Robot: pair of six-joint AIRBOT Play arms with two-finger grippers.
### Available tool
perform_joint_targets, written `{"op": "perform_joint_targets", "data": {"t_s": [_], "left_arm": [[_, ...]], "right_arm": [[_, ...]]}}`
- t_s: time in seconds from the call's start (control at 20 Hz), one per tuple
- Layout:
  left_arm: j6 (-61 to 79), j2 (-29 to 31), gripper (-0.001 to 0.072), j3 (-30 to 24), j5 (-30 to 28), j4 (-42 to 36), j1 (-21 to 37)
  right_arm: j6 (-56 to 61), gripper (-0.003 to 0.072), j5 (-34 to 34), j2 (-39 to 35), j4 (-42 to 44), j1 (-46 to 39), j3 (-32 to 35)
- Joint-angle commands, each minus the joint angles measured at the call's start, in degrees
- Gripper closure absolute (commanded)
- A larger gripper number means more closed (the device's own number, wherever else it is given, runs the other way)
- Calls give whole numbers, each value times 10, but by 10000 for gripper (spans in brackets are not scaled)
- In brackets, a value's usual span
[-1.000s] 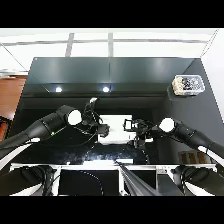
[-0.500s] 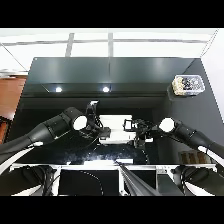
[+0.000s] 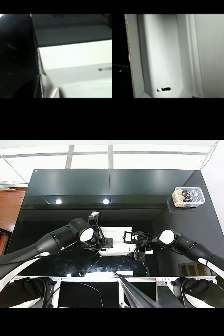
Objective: Fold the box and place the chain.
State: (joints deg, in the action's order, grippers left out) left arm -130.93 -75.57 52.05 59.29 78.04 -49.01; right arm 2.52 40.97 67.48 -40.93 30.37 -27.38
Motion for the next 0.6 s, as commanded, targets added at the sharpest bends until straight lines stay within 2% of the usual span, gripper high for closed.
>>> {"op": "perform_joint_targets", "data": {"t_s": [0.0, 0.1, 0.55], "left_arm": [[-21, -42, 436, 50, 60, 27, -16], [-56, -60, 436, 73, 75, 56, -28], [-105, -90, 433, 75, 63, 55, -34]], "right_arm": [[0, 558, 2, 0, 0, 0, 0], [0, 557, 2, 0, 0, 0, 0], [0, 558, 2, 0, 0, 0, 0]]}}
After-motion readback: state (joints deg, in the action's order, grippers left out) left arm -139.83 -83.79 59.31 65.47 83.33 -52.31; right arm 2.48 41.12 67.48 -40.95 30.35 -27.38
